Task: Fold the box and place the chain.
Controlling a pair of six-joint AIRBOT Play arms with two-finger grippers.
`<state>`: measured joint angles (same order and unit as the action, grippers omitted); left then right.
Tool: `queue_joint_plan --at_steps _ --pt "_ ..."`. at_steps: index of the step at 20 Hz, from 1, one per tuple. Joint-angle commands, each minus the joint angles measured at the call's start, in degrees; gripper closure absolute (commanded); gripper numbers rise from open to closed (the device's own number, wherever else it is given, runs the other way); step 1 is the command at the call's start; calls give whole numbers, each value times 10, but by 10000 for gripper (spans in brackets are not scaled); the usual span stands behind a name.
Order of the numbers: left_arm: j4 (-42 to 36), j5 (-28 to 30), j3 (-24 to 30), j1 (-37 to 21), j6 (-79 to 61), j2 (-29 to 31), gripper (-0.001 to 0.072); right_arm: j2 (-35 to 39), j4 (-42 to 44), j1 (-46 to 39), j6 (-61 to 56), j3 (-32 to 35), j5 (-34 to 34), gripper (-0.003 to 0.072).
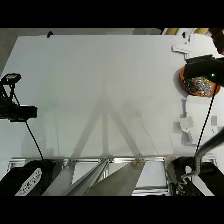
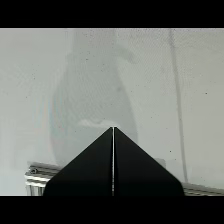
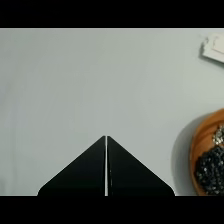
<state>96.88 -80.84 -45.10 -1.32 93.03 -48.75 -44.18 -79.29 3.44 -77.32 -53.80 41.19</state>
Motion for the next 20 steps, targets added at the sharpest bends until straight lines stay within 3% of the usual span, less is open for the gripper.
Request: queue_joint_plan --at_steps 1,4,10,14,17,18,19,20 --pt "0 0 0 0 0 0 701 -8 -18 0 7 0 37 666" --pt "0 0 0 0 0 0 701 -55 -183 -2 -108 0 134 666" --pt "0 0 0 0 0 0 701 -184 -256 -120 -106 0 292 666" --pt "0 0 0 0 0 0 701 -215 -274 -220 -5 0 312 623" --pt "0 0 0 0 0 0 701 -216 -355 -293 -8 0 306 621" --pt "0 0 0 0 0 0 701 -217 -355 -323 -7 0 304 487" --pt "0 0 0 0 0 0 701 -222 -354 -354 -6 0 299 228" --pt "0 0 0 0 0 0 701 -231 -354 -381 -4 0 296 181"
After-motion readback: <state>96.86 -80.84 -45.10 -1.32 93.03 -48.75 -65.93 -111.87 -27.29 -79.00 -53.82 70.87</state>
